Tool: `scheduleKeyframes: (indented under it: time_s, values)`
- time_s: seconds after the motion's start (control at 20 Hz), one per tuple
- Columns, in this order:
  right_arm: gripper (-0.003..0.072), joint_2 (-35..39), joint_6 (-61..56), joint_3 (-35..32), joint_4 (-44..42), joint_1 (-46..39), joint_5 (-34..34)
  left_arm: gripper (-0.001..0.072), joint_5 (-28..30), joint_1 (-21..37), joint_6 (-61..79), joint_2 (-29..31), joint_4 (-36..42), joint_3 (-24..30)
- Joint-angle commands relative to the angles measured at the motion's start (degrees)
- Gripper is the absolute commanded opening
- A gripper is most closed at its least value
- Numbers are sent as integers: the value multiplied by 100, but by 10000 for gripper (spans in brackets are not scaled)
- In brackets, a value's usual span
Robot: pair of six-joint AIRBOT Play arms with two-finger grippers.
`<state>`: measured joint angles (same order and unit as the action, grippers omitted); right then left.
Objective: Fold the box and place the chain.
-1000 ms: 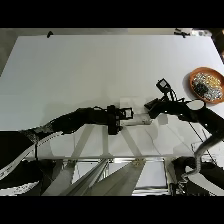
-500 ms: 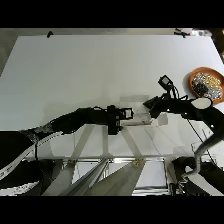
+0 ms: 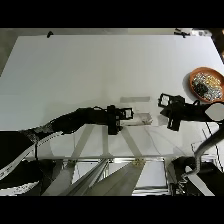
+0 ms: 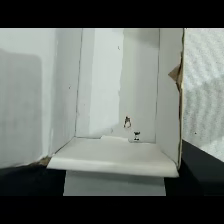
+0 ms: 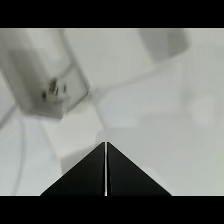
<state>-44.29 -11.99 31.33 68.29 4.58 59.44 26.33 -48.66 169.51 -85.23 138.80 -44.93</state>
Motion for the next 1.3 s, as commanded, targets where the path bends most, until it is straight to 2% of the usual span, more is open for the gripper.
scheduleKeyframes:
  time_s: [0.0,0.15,0.25,0.4,0.55,0.8,0.9,1.05,1.25]
  values:
    - [12,-190,1427,2,745,0,787,134,-2,0,0,4,0,2]
    - [16,-570,1873,4,476,0,560,134,0,0,0,4,0,2]
    - [271,-835,1934,2,7,0,323,133,0,0,0,4,0,2]
    - [215,-1152,2498,2,-389,0,284,134,0,0,0,4,0,2]
    - [215,-1381,2557,2,-470,0,55,134,0,0,0,4,0,2]
    - [210,-1552,2610,4,-1141,0,-238,134,0,0,0,4,0,2]
    - [176,-1644,2608,2,-1182,28,-251,133,0,0,0,4,0,2]
    - [176,-1692,2605,4,-1176,343,-387,134,0,0,0,4,0,2]
    - [177,-1727,2533,2,-1174,785,-916,133,0,0,0,4,0,2]
